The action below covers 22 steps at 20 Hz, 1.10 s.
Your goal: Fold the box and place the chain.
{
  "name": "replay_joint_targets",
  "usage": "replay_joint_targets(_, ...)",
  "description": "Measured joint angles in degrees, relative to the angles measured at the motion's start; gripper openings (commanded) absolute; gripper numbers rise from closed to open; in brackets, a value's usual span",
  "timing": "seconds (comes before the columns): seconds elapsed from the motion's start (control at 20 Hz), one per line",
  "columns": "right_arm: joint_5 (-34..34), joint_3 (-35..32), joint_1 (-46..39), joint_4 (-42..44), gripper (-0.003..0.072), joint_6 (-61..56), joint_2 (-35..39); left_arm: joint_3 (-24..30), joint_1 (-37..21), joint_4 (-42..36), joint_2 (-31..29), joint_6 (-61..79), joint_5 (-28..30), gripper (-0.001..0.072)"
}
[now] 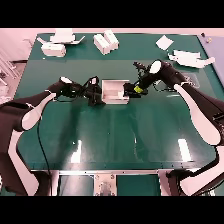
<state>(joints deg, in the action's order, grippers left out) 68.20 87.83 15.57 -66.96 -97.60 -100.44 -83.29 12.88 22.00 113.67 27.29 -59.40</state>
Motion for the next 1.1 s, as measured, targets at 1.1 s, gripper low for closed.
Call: replay_joint_targets(1.1, 5.22, 11.17, 4.39, -14.01, 0.0351, -10.23, -7.78, 0.0, 0.07, -0.02, 0.02, 0.0, -0.15, 0.0517)
